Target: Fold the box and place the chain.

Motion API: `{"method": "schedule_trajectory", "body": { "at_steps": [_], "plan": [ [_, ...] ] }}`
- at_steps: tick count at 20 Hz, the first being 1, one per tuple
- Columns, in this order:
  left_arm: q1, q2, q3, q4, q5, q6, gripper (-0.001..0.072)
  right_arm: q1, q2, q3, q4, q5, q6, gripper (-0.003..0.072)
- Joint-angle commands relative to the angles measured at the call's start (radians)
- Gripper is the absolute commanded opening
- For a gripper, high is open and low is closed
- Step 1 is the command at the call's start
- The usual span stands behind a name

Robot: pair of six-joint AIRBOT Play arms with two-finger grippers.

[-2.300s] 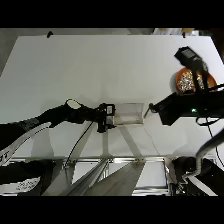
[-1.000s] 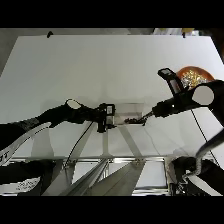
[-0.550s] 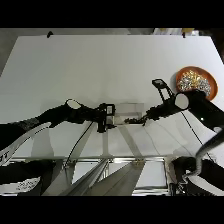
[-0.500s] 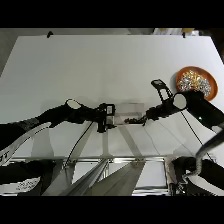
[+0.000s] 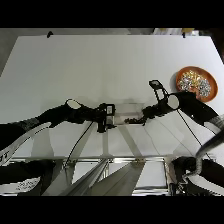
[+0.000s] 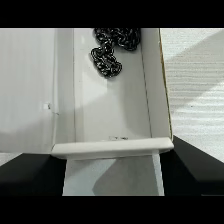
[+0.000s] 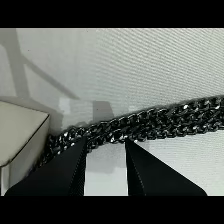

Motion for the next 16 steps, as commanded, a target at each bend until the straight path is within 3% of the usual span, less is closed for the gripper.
{"method": "schedule_trajectory", "body": {
  "at_steps": [1, 3, 5, 7, 10, 16],
  "plan": [
    [0.000, 0.001, 0.000, 0.000, 0.000, 0.000, 0.0394, 0.001, -0.022, 0.000, -0.002, 0.008, 0.014, 0.0245],
    [0.000, 0.001, 0.000, 0.000, 0.000, 0.000, 0.0394, 0.001, -0.030, 0.000, -0.004, 0.006, 0.021, 0.0228],
    [-0.001, 0.001, 0.000, 0.000, 0.000, 0.000, 0.0394, 0.001, -0.035, 0.000, -0.004, 0.006, 0.021, 0.0160],
    [-0.001, 0.001, 0.000, 0.000, 0.000, 0.000, 0.0394, 0.003, -0.031, 0.000, -0.017, 0.006, 0.020, 0.0011],
    [0.000, 0.001, 0.000, 0.000, 0.000, 0.000, 0.0394, 0.004, 0.046, 0.000, -0.064, 0.055, 0.013, 0.0011],
    [0.000, 0.001, 0.000, 0.000, 0.000, 0.000, 0.0394, 0.004, 0.369, 0.000, -0.097, 0.191, 0.013, 0.0011]
  ]
}}
